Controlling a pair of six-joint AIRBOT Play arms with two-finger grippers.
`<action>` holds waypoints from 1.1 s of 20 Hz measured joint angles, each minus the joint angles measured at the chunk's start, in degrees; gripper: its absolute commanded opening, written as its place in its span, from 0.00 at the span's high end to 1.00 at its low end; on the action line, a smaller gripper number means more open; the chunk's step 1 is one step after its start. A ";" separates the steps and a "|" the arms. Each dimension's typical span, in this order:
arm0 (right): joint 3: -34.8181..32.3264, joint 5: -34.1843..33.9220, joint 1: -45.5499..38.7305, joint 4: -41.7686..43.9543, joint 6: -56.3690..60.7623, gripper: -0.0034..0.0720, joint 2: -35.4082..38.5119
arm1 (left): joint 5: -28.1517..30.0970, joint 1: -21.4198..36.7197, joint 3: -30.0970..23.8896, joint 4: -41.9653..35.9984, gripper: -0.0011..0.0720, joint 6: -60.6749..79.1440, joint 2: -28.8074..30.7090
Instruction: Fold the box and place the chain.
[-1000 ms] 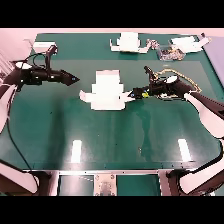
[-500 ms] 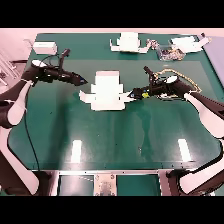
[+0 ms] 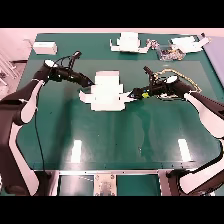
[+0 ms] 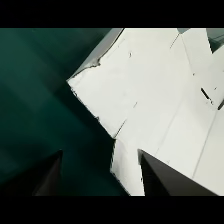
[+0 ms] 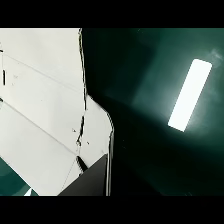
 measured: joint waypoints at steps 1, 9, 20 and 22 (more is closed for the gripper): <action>0.00 0.00 0.00 0.00 0.00 0.94 0.00 | -0.50 -0.15 0.37 -0.48 0.25 -0.04 -0.39; 0.00 0.00 0.00 -0.02 -0.20 0.94 0.00 | -2.54 -0.26 1.16 -4.70 0.25 0.37 -3.19; 0.00 0.00 0.00 0.00 -1.09 0.94 0.00 | -4.37 -0.66 1.18 -6.23 0.32 1.70 -4.46; 0.00 0.00 0.00 0.00 -1.16 0.94 0.00 | -4.61 -1.46 1.16 -6.27 0.32 2.49 -4.74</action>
